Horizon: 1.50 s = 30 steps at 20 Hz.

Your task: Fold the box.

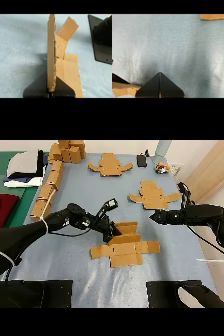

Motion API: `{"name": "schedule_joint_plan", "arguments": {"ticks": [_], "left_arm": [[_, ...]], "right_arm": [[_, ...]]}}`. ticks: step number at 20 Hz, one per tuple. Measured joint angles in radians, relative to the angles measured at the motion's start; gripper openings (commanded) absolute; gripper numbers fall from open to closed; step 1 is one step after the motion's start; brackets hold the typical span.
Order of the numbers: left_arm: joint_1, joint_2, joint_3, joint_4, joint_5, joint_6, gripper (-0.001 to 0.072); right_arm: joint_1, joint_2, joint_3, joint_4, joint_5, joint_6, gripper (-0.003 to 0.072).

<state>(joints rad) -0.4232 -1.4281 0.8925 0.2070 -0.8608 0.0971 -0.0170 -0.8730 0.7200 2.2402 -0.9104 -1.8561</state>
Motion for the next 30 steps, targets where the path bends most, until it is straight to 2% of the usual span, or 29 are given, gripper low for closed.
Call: {"name": "schedule_joint_plan", "arguments": {"ticks": [7,20,24,27,30], "left_arm": [[-0.083,0.0,-0.067,-0.01,0.089,0.061,0.0011],[-0.095,-0.005,-0.097,-0.003,0.054,0.06,0.0013],[-0.094,-0.005,-0.097,-0.003,0.047,0.06,0.0013],[-0.094,-0.005,-0.097,-0.003,0.043,0.06,0.0013],[-0.094,-0.005,-0.096,-0.004,0.042,0.061,0.0014]], "right_arm": [[0.0,0.0,0.0,0.001,0.014,-0.002,0.0003],[0.0,0.0,0.0,0.008,0.002,-0.003,0.0003],[0.0,0.0,0.0,-0.043,-0.102,0.05,0.0003],[0.0,0.015,0.0,-0.121,-0.237,0.127,0.0003],[0.0,0.061,0.0,-0.224,-0.321,0.185,0.0003]]}}
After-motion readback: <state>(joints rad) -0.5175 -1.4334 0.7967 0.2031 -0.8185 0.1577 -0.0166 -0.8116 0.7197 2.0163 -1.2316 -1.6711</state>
